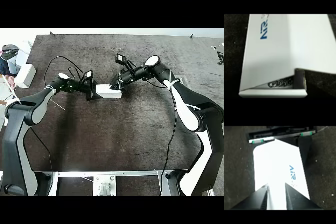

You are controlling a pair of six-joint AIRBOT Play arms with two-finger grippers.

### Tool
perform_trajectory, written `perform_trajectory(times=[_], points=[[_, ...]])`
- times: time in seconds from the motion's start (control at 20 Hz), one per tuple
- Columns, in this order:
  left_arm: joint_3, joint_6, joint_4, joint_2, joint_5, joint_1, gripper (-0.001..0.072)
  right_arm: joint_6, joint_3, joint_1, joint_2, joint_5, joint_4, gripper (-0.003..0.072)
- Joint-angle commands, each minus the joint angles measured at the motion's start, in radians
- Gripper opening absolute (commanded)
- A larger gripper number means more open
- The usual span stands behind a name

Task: Fold the box and place the chain.

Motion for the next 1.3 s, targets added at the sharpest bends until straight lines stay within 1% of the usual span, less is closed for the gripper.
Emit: perform_trajectory(times=[0.0, 0.15, 0.25, 0.35, 0.6, 0.9, 1.05, 1.25], points=[[0.000, 0.000, 0.000, 0.001, 0.000, -0.001, 0.0492, -0.009, 0.001, 0.016, 0.000, -0.065, -0.069, 0.0255], [0.000, 0.000, 0.000, 0.001, 0.000, 0.000, 0.0492, -0.009, 0.001, 0.016, 0.003, -0.124, -0.079, 0.0254], [0.000, 0.000, 0.000, 0.001, 0.000, 0.000, 0.0491, -0.008, 0.002, 0.016, 0.017, -0.129, -0.079, 0.0253], [0.000, 0.000, 0.000, 0.001, 0.000, -0.001, 0.0491, -0.009, 0.002, 0.017, 0.028, -0.131, -0.079, 0.0215], [0.000, 0.000, 0.000, 0.001, 0.000, -0.001, 0.0492, -0.009, 0.001, 0.021, 0.027, -0.134, -0.107, 0.0214], [0.000, 0.000, 0.000, 0.001, 0.000, 0.000, 0.0492, -0.008, -0.001, 0.022, 0.024, -0.107, -0.121, 0.0214], [0.000, 0.000, 0.000, 0.001, 0.000, -0.001, 0.0492, 0.004, -0.002, 0.036, 0.019, -0.089, -0.174, 0.0214], [0.000, 0.000, 0.000, 0.001, 0.000, -0.001, 0.0491, 0.016, -0.003, 0.053, 0.019, -0.056, -0.195, 0.0214]])
